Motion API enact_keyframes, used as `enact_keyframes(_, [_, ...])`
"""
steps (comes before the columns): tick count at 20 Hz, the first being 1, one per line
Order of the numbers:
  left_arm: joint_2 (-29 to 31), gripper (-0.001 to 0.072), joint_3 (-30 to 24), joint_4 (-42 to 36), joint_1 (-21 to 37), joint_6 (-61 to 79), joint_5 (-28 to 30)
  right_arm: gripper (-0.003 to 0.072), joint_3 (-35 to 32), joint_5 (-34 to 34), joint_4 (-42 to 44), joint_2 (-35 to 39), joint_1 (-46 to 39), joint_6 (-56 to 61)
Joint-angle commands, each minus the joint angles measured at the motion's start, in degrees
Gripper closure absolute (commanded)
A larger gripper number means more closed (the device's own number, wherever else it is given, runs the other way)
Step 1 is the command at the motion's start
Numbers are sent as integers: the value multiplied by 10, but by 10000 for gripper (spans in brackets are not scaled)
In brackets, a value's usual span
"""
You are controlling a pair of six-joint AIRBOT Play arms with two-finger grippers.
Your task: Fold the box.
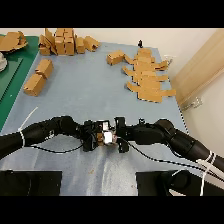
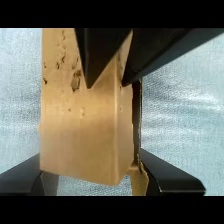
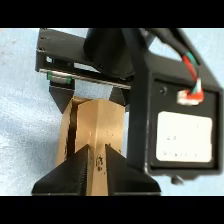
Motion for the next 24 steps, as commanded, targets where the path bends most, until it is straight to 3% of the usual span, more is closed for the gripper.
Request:
enact_keyframes(1, [0, 241, 0, 0, 0, 0, 0, 524, 0, -1, -9, -6, 0, 13])
enact_keyframes(13, [0, 241, 0, 0, 0, 0, 0, 540, -16, -18, -7, -31, 37, 69])
enact_keyframes(16, [0, 241, 0, 0, 0, 0, 0, 517, -16, -13, -8, -12, 37, 74])
enact_keyframes(18, [0, 241, 0, 0, 0, 0, 0, 429, -16, -11, -16, 11, 36, 80])
enact_keyframes(21, [0, 241, 0, 0, 0, 0, 0, 426, -16, -16, -45, 50, 35, 197])
enact_keyframes(22, [0, 241, 0, 0, 0, 0, 0, 551, -16, -24, -44, 66, 35, 287])
enact_keyframes(24, [0, 241, 0, 0, 0, 0, 0, 641, -17, -44, -47, 96, 30, 469])
